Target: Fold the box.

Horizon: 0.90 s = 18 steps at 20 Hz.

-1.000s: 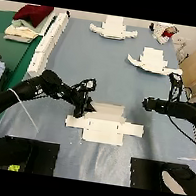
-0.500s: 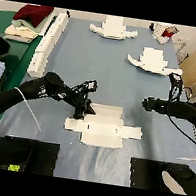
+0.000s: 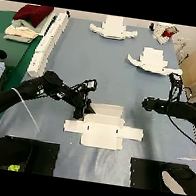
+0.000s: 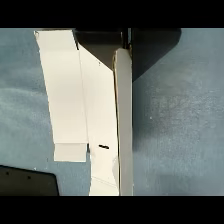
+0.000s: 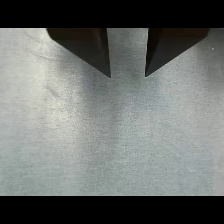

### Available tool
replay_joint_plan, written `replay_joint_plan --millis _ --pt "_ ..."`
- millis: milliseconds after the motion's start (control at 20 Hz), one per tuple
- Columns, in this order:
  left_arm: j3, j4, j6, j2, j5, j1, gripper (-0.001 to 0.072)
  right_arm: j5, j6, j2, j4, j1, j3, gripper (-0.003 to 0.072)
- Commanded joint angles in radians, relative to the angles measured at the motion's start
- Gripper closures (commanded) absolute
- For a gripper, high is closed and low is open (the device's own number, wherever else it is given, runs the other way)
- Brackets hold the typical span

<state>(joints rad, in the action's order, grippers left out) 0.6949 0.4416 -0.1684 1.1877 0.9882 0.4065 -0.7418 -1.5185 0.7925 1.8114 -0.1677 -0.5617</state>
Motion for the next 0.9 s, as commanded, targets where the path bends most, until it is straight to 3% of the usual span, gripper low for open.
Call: replay_joint_plan --millis 0,150,300,550,700,850 --pt "0.001 0.000 0.002 -0.079 -0.074 -0.001 0.0697 0.000 0.000 0.000 0.004 0.000 0.000 0.0341" --pt "-0.037 0.008 -0.001 -0.156 -0.180 0.013 0.0700 0.001 0.000 0.000 0.004 0.000 0.000 0.0341" --pt "-0.129 0.007 -0.080 -0.240 -0.329 0.103 0.0699 0.002 0.000 0.000 0.003 0.000 0.000 0.0341" --pt "-0.206 -0.033 -0.087 -0.247 -0.415 0.211 0.0698 0.020 0.000 0.000 0.004 0.000 0.000 0.0341" --pt "-0.245 -0.103 -0.158 -0.245 -0.481 0.239 0.0697 0.023 0.000 0.000 0.004 0.000 0.000 0.0341" --pt "-0.251 -0.114 -0.163 -0.226 -0.481 0.242 0.0696 0.024 0.000 0.000 0.004 0.000 0.000 0.0341"
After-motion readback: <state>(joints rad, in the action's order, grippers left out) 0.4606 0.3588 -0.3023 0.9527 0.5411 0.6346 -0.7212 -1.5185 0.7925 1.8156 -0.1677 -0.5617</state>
